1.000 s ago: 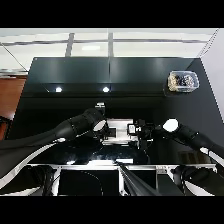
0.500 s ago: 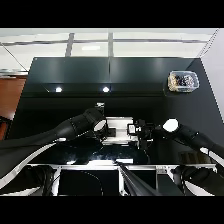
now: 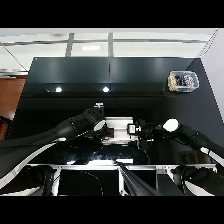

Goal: Fold the box and place the chain.

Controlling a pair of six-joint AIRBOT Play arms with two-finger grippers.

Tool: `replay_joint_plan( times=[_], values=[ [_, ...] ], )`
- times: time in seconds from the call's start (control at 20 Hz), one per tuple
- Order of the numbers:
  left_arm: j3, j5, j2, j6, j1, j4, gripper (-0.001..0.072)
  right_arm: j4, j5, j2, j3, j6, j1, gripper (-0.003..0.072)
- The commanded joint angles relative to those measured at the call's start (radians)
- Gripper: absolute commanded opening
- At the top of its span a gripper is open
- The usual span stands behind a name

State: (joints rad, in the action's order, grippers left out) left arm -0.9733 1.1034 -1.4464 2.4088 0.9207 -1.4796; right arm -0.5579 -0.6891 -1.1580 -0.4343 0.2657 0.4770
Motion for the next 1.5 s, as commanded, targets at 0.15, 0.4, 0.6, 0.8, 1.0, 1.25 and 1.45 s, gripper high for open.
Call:
replay_joint_plan(
  times=[0.15, 0.4, 0.6, 0.8, 1.0, 1.25, 1.45],
  values=[
    [-0.003, 0.02, 0.0, 0.003, -0.011, 0.003, 0.0457, 0.001, 0.001, 0.0, 0.0, 0.0, 0.001, 0.0453],
    [-0.008, 0.033, 0.013, 0.007, -0.03, -0.01, 0.0393, 0.001, 0.001, 0.0, 0.0, 0.0, 0.001, 0.0453],
    [-0.008, 0.032, 0.015, 0.007, -0.031, -0.02, 0.038, 0.001, 0.001, 0.0, 0.0, 0.0, 0.001, 0.0453],
    [-0.008, 0.003, 0.014, 0.007, -0.023, 0.005, 0.0209, 0.001, 0.001, 0.0, 0.0, 0.0, 0.001, 0.0453],
    [-0.008, -0.003, 0.014, 0.003, -0.023, 0.007, 0.003, 0.001, 0.001, 0.0, 0.0, 0.0, 0.001, 0.0453],
    [-0.008, 0.011, 0.015, -0.004, -0.026, 0.007, 0.003, 0.01, -0.015, 0.019, -0.015, -0.1, 0.0, 0.0678],
    [-0.008, 0.03, 0.023, -0.027, -0.039, 0.006, 0.003, -0.121, -0.122, 0.06, -0.056, -0.185, 0.0, 0.0678]
  ],
)
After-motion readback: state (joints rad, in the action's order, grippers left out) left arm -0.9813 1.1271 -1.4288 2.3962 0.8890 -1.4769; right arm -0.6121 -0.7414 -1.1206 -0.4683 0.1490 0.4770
